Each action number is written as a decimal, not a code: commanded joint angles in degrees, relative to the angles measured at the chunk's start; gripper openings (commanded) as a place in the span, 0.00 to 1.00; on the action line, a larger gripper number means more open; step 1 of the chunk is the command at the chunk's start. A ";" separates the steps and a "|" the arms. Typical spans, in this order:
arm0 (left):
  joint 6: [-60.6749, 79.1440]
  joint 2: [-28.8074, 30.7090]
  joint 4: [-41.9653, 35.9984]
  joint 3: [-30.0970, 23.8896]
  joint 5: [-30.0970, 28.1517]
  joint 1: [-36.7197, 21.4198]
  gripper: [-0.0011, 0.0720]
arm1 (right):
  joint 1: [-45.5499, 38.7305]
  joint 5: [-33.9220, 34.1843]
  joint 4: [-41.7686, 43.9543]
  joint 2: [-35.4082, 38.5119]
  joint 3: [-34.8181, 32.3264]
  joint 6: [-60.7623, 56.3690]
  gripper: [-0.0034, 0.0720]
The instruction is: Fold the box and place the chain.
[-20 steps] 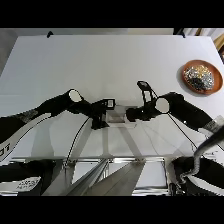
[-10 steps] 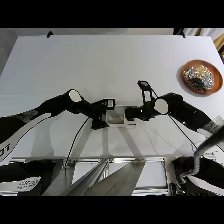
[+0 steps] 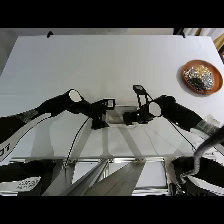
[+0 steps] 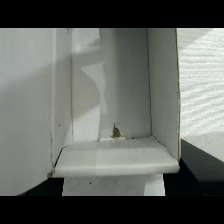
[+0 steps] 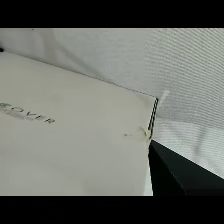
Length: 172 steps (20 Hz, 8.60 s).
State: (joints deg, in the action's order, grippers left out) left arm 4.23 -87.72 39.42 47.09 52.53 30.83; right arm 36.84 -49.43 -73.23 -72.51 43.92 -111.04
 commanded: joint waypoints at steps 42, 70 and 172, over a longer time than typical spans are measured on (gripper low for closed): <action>0.02 0.02 0.02 0.00 -0.02 -0.02 0.44 | 5.38 -8.07 -11.06 -5.22 3.43 -11.08 0.59; 0.04 0.02 0.02 0.00 -0.02 -0.02 0.44 | -56.87 2.62 -13.53 2.80 16.44 29.24 0.40; 0.04 0.02 0.02 0.00 -0.02 -0.02 0.44 | -1.14 8.96 23.47 6.19 -1.38 41.46 0.21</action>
State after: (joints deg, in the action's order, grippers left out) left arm 4.23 -87.72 39.42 47.09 52.53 30.83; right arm 35.40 -41.98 -49.69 -64.66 42.57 -66.43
